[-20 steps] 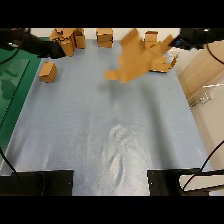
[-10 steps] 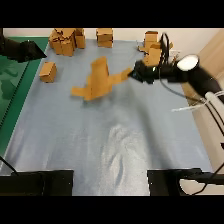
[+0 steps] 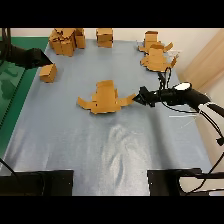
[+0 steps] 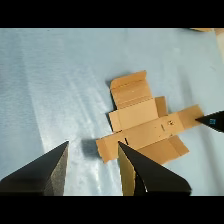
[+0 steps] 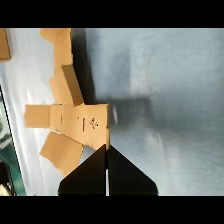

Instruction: Fold the box.

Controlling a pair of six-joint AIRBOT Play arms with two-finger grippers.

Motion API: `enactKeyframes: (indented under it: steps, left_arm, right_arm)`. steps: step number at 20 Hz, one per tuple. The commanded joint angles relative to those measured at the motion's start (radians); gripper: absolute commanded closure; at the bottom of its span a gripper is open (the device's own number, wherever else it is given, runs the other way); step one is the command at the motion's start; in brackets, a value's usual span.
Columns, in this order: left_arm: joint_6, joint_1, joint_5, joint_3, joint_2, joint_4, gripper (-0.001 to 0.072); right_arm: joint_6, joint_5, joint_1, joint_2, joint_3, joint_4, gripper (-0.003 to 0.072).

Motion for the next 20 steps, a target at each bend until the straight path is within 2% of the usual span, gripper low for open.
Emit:
enactKeyframes:
  steps: [1, 5, 6, 8, 9, 12, 15, 18, 20]
  left_arm:
    - [0.010, -0.031, 0.006, -0.010, -0.013, 0.003, 0.0254]
    - [0.010, -0.061, 0.005, -0.011, -0.055, 0.002, 0.0254]
    - [0.010, -0.069, 0.005, -0.011, -0.068, 0.002, 0.0254]
    - [0.012, -0.092, 0.003, -0.011, -0.097, 0.002, 0.0254]
    - [0.021, -0.101, 0.002, -0.011, -0.111, 0.002, 0.0254]
    - [0.033, -0.129, -0.004, -0.011, -0.163, -0.019, 0.0254]
    - [0.101, -0.157, 0.004, -0.011, -0.248, -0.093, 0.0254]
    - [0.138, -0.185, 0.005, -0.010, -0.382, -0.193, 0.0254]
    - [0.137, -0.204, -0.034, -0.010, -0.489, -0.318, 0.0254]
  right_arm:
    - [-0.046, 0.050, -0.017, -0.031, -0.009, 0.005, 0.0683]
    - [-0.048, 0.055, -0.016, -0.032, -0.009, 0.004, 0.0679]
    - [-0.048, 0.063, -0.016, -0.031, -0.009, 0.005, 0.0631]
    - [-0.048, 0.088, -0.016, -0.024, -0.009, 0.008, 0.0302]
    - [-0.047, 0.106, -0.017, -0.013, -0.009, 0.003, 0.0234]
    - [-0.024, 0.127, -0.023, 0.053, -0.009, -0.066, 0.0234]
    - [0.053, 0.125, -0.051, 0.165, -0.009, -0.240, 0.0234]
    - [0.106, 0.125, -0.108, 0.274, -0.009, -0.379, 0.0235]
    - [0.107, 0.125, -0.148, 0.322, -0.009, -0.408, 0.0235]
